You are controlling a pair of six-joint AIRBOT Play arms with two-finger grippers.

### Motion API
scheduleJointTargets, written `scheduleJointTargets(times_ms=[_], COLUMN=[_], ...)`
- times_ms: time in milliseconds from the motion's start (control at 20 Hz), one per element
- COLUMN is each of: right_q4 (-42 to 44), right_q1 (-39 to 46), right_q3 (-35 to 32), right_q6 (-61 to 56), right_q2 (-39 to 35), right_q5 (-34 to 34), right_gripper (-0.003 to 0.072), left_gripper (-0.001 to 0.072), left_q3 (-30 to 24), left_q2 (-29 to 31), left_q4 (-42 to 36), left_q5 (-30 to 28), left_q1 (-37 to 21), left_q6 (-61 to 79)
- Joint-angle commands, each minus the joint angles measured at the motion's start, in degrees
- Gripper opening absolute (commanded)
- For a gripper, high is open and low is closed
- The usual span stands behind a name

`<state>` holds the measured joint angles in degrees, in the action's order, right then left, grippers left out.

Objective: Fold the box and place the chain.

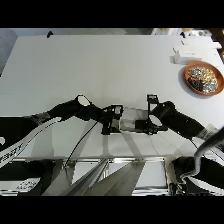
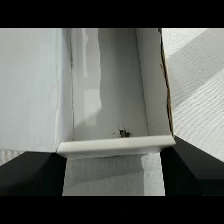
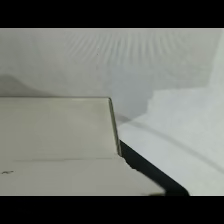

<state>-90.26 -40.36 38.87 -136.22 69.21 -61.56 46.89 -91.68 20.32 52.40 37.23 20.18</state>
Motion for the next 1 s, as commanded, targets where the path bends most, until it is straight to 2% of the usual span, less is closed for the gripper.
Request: scheduleJointTargets(times_ms=[0, 450, 550, 800, 850, 900, 950], right_q4=[0.02, 0.07, 0.07, 0.04, 0.07, 0.07, 0.07], right_q1=[-0.04, -0.04, -0.02, -0.04, -0.04, -0.04, -0.04], right_q3=[0.07, 0.07, 0.07, 0.07, 0.09, 0.09, 0.09], right_q6=[-0.07, -0.04, -0.02, 0.37, 1.38, 2.16, 3.08], right_q2=[0.37, 2.71, 2.71, 2.62, 2.4, 2.05, 1.49], right_q5=[0.09, -0.61, -0.81, -0.98, -0.96, -1.05, -1.09], right_gripper=[0.0157, 0.0153, 0.0037, 0.0014, 0.0019, 0.009, 0.022], left_gripper=[0.0208, 0.0208, 0.0208, 0.0208, 0.0208, 0.0208, 0.0208], left_q3=[0.04, 0.04, 0.04, 0.04, 0.04, 0.04, 0.04], left_q2=[-0.02, -0.02, -0.02, -0.02, -0.02, -0.02, -0.02], left_q4=[0.0, 0.0, 0.0, 0.0, 0.0, 0.0, 0.0], left_q5=[-0.04, -0.04, -0.04, -0.07, -0.04, -0.04, -0.07], left_q1=[0.0, 0.0, 0.0, 0.0, 0.0, 0.0, 0.0], left_q6=[0.07, 0.07, 0.07, 0.07, 0.07, 0.07, 0.07])
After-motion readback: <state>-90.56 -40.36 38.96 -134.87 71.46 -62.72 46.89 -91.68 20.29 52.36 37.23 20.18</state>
